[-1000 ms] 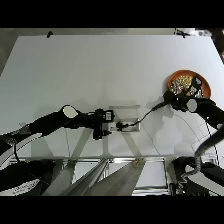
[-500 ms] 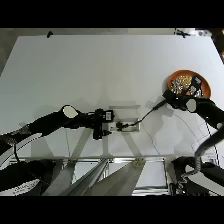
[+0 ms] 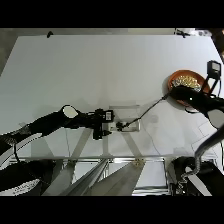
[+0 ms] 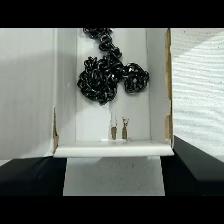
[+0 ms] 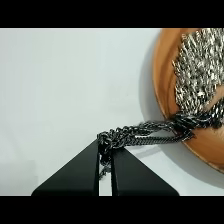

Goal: Fold the box and place the chain.

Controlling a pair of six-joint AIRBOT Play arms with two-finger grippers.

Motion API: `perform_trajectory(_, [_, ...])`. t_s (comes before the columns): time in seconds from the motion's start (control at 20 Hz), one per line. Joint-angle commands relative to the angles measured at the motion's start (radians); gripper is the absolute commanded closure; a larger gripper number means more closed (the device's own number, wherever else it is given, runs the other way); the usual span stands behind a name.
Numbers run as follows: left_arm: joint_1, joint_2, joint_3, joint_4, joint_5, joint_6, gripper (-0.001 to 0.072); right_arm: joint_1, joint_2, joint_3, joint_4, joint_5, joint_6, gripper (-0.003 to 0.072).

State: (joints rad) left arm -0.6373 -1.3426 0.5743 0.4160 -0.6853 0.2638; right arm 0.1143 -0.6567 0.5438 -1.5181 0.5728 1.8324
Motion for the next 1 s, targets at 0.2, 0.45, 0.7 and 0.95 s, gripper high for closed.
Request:
perform_trajectory(0.2, [0.0, 0.0, 0.0, 0.0, 0.0, 0.0, 0.0637, 0.119, 0.455, 0.002, 0.022, 0.161, -0.137, 0.0669])
perform_trajectory(0.45, [0.0, 0.0, 0.0, 0.0, 0.0, 0.0, 0.0637, 0.172, 0.503, 0.043, 0.232, 0.209, -0.212, 0.0669])
perform_trajectory(0.7, [0.0, 0.0, 0.0, 0.0, 0.0, 0.0, 0.0637, 0.192, 0.467, 0.044, 0.431, 0.24, -0.264, 0.0669])
perform_trajectory(0.95, [0.0, 0.0, 0.0, 0.0, 0.0, 0.0, 0.0637, 0.206, 0.359, 0.044, 0.593, 0.25, -0.354, 0.0669])
